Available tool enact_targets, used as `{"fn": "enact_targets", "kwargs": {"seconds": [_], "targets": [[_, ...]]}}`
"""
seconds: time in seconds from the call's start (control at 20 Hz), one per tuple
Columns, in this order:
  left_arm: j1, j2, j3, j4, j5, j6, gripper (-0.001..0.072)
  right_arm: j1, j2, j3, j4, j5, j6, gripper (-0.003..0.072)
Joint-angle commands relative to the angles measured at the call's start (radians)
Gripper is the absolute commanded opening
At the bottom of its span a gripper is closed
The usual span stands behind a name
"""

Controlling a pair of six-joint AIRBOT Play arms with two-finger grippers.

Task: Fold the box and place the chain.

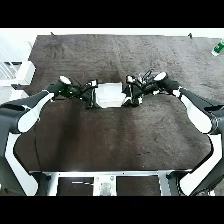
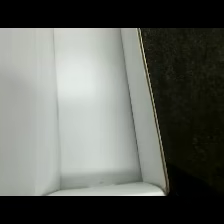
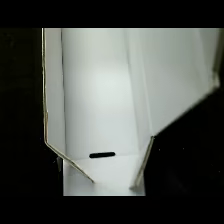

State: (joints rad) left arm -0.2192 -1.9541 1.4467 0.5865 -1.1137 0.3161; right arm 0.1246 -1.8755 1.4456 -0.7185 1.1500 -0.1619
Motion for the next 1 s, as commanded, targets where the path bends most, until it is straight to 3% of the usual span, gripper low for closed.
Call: {"fn": "enact_targets", "kwargs": {"seconds": [0.0, 0.2, 0.35, 0.4, 0.45, 0.5, 0.65, 0.95], "targets": [[0.001, 0.001, 0.0, -0.002, 0.002, -0.002, 0.0527, -0.024, 0.058, 0.001, -0.065, 0.039, 0.077, 0.0718], [0.001, 0.001, 0.0, -0.002, 0.003, -0.002, 0.0527, -0.058, 0.137, 0.001, -0.068, 0.098, 0.084, 0.0718], [0.001, 0.001, 0.0, -0.002, 0.003, -0.002, 0.0528, -0.051, 0.149, 0.0, 0.037, 0.151, 0.123, 0.069], [0.001, 0.001, 0.0, -0.002, 0.003, -0.002, 0.0528, -0.043, 0.149, -0.002, 0.072, 0.174, 0.144, 0.0437], [0.001, 0.001, 0.0, -0.002, 0.003, -0.002, 0.0528, -0.034, 0.149, -0.002, 0.101, 0.195, 0.153, 0.0096], [0.001, 0.001, 0.0, -0.002, 0.003, -0.002, 0.0527, -0.02, 0.148, -0.01, 0.148, 0.196, 0.17, 0.0013], [0.001, 0.001, 0.0, -0.003, 0.003, -0.002, 0.0527, 0.035, 0.142, -0.029, 0.269, 0.156, 0.182, 0.0013], [0.001, 0.001, 0.0, -0.002, 0.003, -0.002, 0.0527, 0.085, 0.13, -0.029, 0.284, -0.192, 0.284, 0.0012]]}}
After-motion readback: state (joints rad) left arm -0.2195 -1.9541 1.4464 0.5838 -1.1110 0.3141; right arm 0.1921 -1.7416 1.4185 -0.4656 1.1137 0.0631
